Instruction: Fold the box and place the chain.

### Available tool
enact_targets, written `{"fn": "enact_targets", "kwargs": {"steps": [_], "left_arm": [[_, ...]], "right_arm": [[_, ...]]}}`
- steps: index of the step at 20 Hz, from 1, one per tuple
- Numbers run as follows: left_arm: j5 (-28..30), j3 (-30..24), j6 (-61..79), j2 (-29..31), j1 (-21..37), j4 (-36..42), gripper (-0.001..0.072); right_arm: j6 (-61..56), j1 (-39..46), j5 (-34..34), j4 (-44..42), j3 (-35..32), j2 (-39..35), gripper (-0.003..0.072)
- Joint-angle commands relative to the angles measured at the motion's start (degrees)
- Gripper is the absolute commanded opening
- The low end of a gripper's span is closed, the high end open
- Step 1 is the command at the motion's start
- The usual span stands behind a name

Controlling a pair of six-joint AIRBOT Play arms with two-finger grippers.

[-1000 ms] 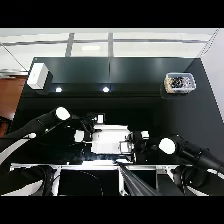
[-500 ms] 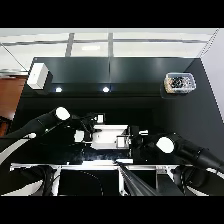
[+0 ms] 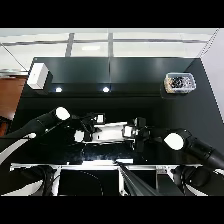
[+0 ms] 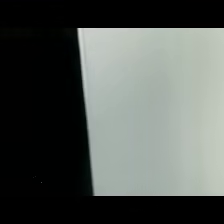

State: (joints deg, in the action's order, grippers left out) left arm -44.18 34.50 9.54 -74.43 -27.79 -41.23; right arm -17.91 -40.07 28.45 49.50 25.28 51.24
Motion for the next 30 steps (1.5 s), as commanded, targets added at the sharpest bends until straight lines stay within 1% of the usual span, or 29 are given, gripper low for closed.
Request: {"fn": "enact_targets", "kwargs": {"steps": [1, 5, 8, 10, 12, 14, 17, 21, 25, 28, 30], "left_arm": [[0.0, 0.0, 0.1, 0.0, 0.0, 0.0, 0.0026], [0.0, 0.0, 0.1, 0.0, 0.0, 0.0, 0.0026], [0.0, 0.0, 0.1, 0.0, 0.0, 0.0, 0.0026], [0.0, 0.0, 0.1, 0.0, 0.0, 0.0, 0.0026], [0.0, 0.0, 0.1, 0.0, 0.0, 0.0, 0.0026], [0.0, 0.1, 0.1, 0.0, 0.0, 0.0, 0.0026], [-0.1, 0.7, 0.0, 0.0, 0.0, 0.0, 0.0026], [-1.4, 1.3, 0.0, 0.0, 0.0, 0.0, 0.0026], [-1.5, 1.3, 0.0, 0.0, 0.0, 0.0, 0.0026], [-1.5, 1.3, 0.0, 0.0, 0.0, -0.1, 0.0026], [-1.5, 1.3, 0.0, 0.0, 0.0, -0.1, 0.0026]], "right_arm": [[-2.5, 2.3, -0.2, 0.1, 0.0, -0.5, 0.0677], [-3.1, 3.0, 0.0, -0.2, 0.0, -0.1, 0.0677], [0.5, 3.0, 3.7, -6.3, 0.0, 1.7, 0.0677], [2.8, 3.1, 3.8, -7.5, 0.0, 3.5, 0.0677], [6.9, 3.1, 4.6, -10.3, 0.0, 4.7, 0.0677], [14.3, 3.1, 6.5, -15.4, 0.0, 5.9, 0.0677], [19.3, 4.3, 6.3, -18.5, 0.0, 6.9, 0.0677], [29.9, 7.7, 10.9, -26.8, 0.0, 9.5, 0.0677], [33.5, 7.9, 11.4, -26.9, 0.0, 13.4, 0.0677], [33.3, 7.9, 11.1, -25.5, 0.0, 14.6, 0.0677], [32.3, 7.9, 9.8, -25.3, 0.0, 15.0, 0.0677]]}}
